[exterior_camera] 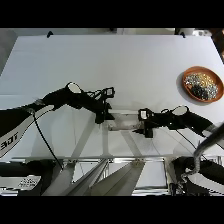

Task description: Fold the box and place the chain.

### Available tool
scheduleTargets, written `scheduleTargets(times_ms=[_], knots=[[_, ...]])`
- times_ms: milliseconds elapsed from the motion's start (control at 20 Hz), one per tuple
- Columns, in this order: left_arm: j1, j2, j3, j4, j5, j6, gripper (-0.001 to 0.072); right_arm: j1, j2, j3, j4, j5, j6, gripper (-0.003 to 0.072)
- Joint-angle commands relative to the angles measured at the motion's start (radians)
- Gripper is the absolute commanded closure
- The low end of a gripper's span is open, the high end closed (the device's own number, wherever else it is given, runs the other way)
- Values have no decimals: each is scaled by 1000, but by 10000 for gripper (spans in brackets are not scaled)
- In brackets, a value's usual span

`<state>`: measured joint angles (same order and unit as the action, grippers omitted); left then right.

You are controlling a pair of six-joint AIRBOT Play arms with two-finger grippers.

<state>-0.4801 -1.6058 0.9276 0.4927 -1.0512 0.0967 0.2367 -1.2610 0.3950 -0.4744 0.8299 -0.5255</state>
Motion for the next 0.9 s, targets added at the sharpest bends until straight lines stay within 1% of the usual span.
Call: scheduleTargets(times_ms=[0,50,100,150,200,400,450,550,600,650,700,750,800,850], knots=[[5,38,1,-4,-16,-31,287,1,0,1,4,-7,2,278],[6,63,1,-4,-16,-60,239,1,0,1,4,-7,2,278],[8,88,1,0,-16,-88,207,1,0,1,4,-7,2,278],[11,117,1,17,-16,-111,200,1,0,1,4,-7,2,278],[14,147,1,52,-16,-138,200,1,0,1,4,-7,2,278],[45,284,1,291,-16,-340,201,1,0,1,4,-7,2,278],[58,323,1,324,-16,-385,201,1,0,1,4,-7,2,278],[79,406,1,331,-35,-435,213,1,0,1,4,-7,2,278],[82,447,1,327,-53,-444,245,1,0,1,4,-7,2,278],[79,488,1,317,-85,-463,369,1,0,1,4,-7,2,278],[70,521,1,290,-131,-476,528,1,0,1,4,-7,2,278],[54,541,1,265,-184,-476,642,1,0,1,4,-7,2,278],[28,550,1,257,-243,-484,703,1,0,1,4,-7,2,278],[-4,546,0,257,-285,-515,703,1,0,1,4,-7,2,278]])
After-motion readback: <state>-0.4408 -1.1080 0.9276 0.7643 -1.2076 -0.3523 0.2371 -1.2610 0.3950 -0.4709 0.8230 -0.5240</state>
